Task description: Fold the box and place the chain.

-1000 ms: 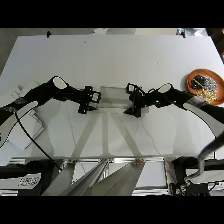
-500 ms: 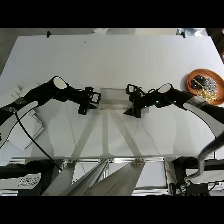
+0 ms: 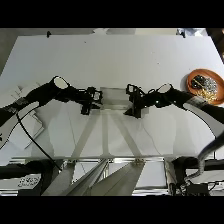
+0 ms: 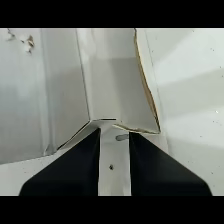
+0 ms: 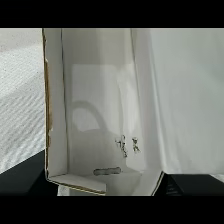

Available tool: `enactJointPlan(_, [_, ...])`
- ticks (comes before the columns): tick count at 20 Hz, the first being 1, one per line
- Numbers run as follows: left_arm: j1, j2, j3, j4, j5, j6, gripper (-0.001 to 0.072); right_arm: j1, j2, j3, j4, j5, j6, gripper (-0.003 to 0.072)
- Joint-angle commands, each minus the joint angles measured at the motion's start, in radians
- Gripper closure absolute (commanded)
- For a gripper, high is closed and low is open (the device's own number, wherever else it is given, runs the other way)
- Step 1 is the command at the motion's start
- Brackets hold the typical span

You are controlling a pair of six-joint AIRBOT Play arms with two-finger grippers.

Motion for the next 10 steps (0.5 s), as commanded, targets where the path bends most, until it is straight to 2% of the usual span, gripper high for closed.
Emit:
enactJointPlan(1, [-0.001,0.000,0.000,-0.031,0.005,0.000,0.0515,0.000,-0.001,0.000,-0.001,-0.002,-0.004,0.0288])
enactJointPlan(2, [-0.001,0.000,0.000,-0.042,0.004,-0.002,0.0576,0.000,-0.001,0.000,-0.001,-0.002,-0.004,0.0288])
enactJointPlan(3, [-0.001,0.000,0.000,-0.056,0.000,-0.002,0.0669,0.000,-0.001,0.000,-0.001,-0.002,-0.004,0.0288])
enactJointPlan(4, [-0.001,-0.001,0.000,-0.075,-0.001,-0.002,0.0683,0.000,-0.001,0.000,-0.001,-0.002,-0.004,0.0288])
enactJointPlan(5, [-0.001,-0.001,0.000,-0.095,-0.001,-0.002,0.0633,0.000,-0.001,0.000,-0.001,-0.002,-0.004,0.0288])
enactJointPlan(7, [-0.001,-0.003,0.000,-0.129,-0.001,-0.004,0.0378,0.000,-0.001,0.000,-0.001,-0.002,-0.004,0.0288])
enactJointPlan(10, [-0.001,-0.014,0.000,-0.142,-0.002,-0.004,0.0351,0.000,-0.001,0.000,-0.001,-0.002,-0.004,0.0288])
